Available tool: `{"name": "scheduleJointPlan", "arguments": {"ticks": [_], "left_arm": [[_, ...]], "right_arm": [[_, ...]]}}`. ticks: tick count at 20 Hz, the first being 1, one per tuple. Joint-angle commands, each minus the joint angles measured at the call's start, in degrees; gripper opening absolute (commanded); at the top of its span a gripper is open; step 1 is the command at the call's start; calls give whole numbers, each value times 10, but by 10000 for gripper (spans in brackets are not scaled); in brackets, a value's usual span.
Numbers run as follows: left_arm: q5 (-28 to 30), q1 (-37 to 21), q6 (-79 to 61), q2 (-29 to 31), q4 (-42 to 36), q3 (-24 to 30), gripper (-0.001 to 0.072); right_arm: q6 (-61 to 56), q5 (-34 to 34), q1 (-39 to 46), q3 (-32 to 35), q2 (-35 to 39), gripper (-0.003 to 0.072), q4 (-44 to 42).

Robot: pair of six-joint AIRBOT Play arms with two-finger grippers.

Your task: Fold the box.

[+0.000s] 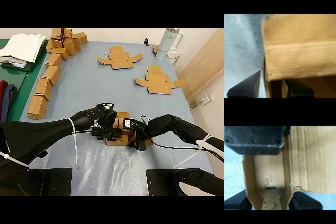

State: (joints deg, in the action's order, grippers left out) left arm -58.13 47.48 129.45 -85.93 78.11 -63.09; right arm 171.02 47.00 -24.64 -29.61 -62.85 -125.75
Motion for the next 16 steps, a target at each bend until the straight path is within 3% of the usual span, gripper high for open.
{"name": "scheduleJointPlan", "arguments": {"ticks": [1, 3, 6, 7, 8, 16], "left_arm": [[28, -1, 1, -2, 4, -1, 386], [30, -1, 1, -5, 3, -1, 290], [29, 0, 0, -7, 4, -1, 288], [25, 0, 1, -7, 6, -1, 241], [24, 0, -13, -7, 5, -1, 21], [19, 1, -13, -7, -6, -1, 19]], "right_arm": [[0, 0, 0, -1, 0, 580, 0], [0, 0, 0, -1, 0, 580, 0], [0, 0, 0, -1, 0, 580, 0], [0, 0, 0, -1, 0, 580, 0], [0, 0, 0, -1, 0, 580, 0], [0, 0, 0, -1, 0, 580, 0]]}}
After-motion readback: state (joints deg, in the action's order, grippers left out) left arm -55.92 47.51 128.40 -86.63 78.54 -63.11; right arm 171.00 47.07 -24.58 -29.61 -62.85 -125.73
